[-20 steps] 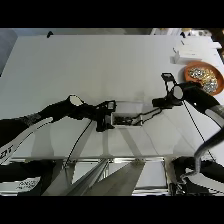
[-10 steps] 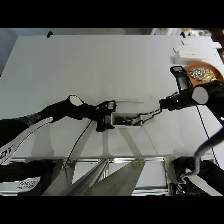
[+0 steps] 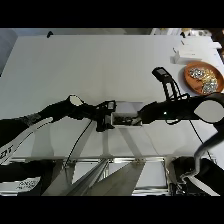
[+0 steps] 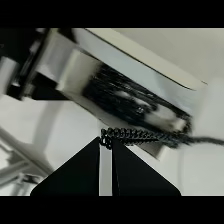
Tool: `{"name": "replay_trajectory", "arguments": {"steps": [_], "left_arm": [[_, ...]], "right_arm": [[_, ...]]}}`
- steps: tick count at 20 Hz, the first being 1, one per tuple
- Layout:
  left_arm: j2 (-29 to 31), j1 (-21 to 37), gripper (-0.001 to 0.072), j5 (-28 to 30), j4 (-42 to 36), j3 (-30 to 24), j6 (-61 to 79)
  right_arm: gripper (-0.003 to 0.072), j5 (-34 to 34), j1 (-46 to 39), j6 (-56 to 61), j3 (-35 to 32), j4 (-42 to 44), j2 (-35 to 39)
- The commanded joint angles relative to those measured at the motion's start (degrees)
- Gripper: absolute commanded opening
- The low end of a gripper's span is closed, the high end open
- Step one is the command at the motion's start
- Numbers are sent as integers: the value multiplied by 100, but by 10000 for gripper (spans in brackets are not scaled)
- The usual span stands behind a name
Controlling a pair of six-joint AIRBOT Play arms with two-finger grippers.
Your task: Fold the box and place the chain.
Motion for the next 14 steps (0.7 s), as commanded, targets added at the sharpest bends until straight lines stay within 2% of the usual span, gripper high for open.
{"name": "replay_trajectory", "arguments": {"steps": [1,5,14], "left_arm": [[2,0,271,0,2,0,2],[4,0,271,0,0,0,0],[4,0,271,0,2,0,2]], "right_arm": [[18,-831,531,-52,7,439,31],[18,-1467,802,-46,7,629,26],[18,-1749,815,-17,-229,546,-2]]}}
